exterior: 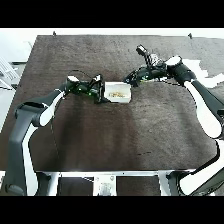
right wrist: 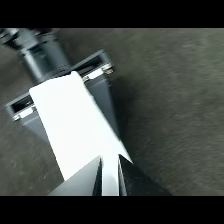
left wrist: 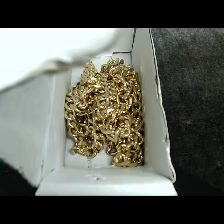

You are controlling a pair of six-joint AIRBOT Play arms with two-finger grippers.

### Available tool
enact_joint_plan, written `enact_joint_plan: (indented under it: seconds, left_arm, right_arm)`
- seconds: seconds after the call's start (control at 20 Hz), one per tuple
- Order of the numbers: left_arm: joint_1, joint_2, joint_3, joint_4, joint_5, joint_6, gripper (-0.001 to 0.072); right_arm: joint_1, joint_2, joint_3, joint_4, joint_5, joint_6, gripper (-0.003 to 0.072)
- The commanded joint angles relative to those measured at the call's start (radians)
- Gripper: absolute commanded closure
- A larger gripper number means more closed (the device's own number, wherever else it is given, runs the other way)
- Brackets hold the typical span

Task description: Fold the box and place the chain.

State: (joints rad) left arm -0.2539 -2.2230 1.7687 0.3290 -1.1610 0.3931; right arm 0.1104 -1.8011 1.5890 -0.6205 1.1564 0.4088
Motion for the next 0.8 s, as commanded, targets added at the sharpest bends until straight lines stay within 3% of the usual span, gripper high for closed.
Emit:
enact_joint_plan:
  seconds: [0.0, 0.3, 0.35, 0.5, 0.6, 0.75]
  left_arm:
    - [0.001, 0.0, 0.0, 0.0, 0.001, 0.0, 0.0343]
    - [0.001, 0.0, 0.0, 0.0, 0.0, 0.0, 0.0343]
    - [0.001, 0.0, 0.0, 0.0, 0.0, 0.0, 0.0343]
    - [0.001, 0.0, 0.0, 0.0, 0.0, 0.0, 0.0343]
    - [0.001, 0.0, 0.0, 0.0, 0.0, 0.0, 0.0344]
    - [0.001, 0.0, 0.0, 0.0, 0.0, 0.0, 0.0343]
  right_arm:
    - [0.025, -0.008, 0.004, -0.043, 0.058, -0.002, 0.0562]
    - [0.055, -0.008, 0.004, -0.057, 0.094, -0.036, 0.0526]
    - [0.057, -0.008, 0.004, -0.062, 0.094, -0.036, 0.0472]
    - [0.057, -0.008, 0.004, -0.079, 0.093, -0.036, 0.0444]
    - [0.057, -0.009, 0.004, -0.112, 0.079, -0.036, 0.0383]
    - [0.056, -0.014, 0.004, -0.125, 0.045, -0.052, 0.0383]
